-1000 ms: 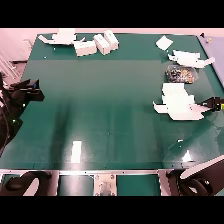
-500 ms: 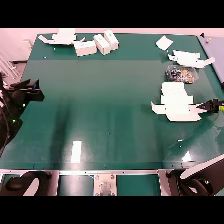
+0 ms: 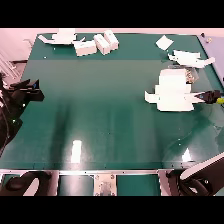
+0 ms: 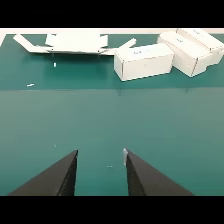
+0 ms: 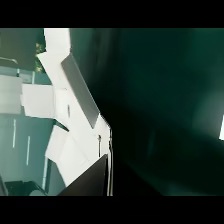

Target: Fold the box and place the chain.

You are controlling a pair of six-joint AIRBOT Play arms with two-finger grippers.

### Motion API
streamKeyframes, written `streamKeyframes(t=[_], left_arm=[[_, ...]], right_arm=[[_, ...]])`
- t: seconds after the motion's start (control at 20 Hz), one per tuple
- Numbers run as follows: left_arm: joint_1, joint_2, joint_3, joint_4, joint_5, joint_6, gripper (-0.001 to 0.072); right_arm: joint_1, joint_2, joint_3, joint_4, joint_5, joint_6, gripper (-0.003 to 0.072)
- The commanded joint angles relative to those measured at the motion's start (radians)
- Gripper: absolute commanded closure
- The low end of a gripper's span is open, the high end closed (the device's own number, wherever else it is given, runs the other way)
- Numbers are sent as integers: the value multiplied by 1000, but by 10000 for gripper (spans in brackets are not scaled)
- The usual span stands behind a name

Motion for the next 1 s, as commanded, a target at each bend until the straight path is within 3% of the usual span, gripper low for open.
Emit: streamKeyframes(t=[0.0, 0.25, 0.5, 0.8, 0.95], left_arm=[[0, 0, 0, 0, 0, 0, 374], [0, 0, 0, 0, 0, 0, 374], [0, 0, 0, 0, 0, 0, 374], [0, 0, 0, 0, 0, 0, 374], [0, 0, 0, 0, 0, 0, 374]], right_arm=[[66, 7, 1, 104, 11, 65, 678], [225, 9, -90, 130, 10, 82, 678], [422, 9, -187, 309, -19, 4, 679], [538, 25, -226, 342, -198, 12, 681], [556, 119, -384, 354, -329, -20, 681]])
